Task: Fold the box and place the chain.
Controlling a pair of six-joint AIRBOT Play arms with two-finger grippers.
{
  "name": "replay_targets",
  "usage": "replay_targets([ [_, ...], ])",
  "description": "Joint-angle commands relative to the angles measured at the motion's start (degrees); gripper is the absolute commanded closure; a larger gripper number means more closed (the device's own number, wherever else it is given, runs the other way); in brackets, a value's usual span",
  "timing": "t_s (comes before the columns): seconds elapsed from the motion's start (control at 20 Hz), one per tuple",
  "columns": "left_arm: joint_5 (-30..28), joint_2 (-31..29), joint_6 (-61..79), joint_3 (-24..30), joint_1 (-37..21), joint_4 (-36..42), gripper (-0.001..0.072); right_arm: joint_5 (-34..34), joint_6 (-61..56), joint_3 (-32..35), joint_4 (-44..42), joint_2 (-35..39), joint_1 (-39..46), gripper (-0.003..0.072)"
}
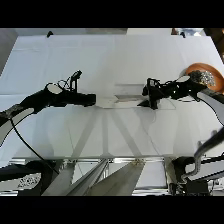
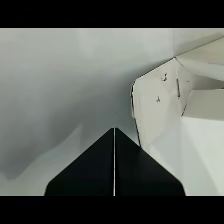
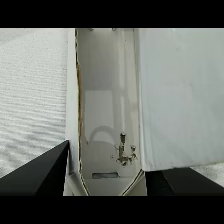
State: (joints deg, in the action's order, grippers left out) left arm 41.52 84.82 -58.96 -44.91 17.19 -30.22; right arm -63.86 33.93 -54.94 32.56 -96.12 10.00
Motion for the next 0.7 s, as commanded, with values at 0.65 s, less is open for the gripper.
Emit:
replay_targets([
  [0.65, -2.3, 1.9, 22.6, 0.0, 4.0, 22.3, 0.0491, 0.0, 0.0, 0.0, 0.0, 0.0, 0.0, 0.0282],
])
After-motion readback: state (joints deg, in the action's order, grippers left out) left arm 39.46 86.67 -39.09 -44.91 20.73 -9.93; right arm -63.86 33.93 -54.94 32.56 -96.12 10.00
